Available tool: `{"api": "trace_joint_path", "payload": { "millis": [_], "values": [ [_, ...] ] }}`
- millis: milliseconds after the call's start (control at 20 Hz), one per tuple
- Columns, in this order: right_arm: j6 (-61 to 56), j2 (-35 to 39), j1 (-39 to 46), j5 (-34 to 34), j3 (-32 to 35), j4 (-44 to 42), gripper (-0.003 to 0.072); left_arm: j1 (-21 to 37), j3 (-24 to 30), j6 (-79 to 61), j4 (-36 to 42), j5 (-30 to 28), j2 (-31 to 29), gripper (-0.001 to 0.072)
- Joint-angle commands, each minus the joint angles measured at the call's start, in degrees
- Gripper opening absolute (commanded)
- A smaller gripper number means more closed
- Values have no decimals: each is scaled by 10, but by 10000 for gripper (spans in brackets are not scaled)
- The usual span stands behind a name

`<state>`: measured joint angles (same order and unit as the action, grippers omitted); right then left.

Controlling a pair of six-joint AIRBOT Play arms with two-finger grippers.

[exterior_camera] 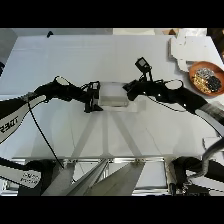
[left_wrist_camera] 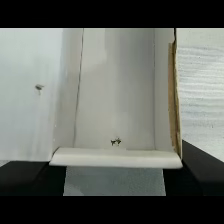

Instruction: Fold the box and place the chain.

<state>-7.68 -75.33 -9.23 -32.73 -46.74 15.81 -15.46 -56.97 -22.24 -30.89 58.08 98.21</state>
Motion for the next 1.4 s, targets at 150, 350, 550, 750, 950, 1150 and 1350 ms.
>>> {"api": "trace_joint_path", "payload": {
  "millis": [150,350,550,750,950,1150,1350],
  "values": [
    [0,117,9,-14,0,240,280,0,0,0,0,0,0,337],
    [3,104,22,-74,0,355,310,0,0,0,0,0,0,337],
    [69,54,22,-116,0,351,389,0,0,0,0,0,0,337],
    [150,-10,22,-117,0,346,418,0,0,0,0,0,0,337],
    [175,-52,21,-119,0,275,407,0,0,0,0,0,0,337],
    [237,-57,22,-134,0,229,397,0,0,0,0,0,0,337],
    [249,-57,21,-152,0,210,290,0,0,0,0,0,0,337]
  ]
}}
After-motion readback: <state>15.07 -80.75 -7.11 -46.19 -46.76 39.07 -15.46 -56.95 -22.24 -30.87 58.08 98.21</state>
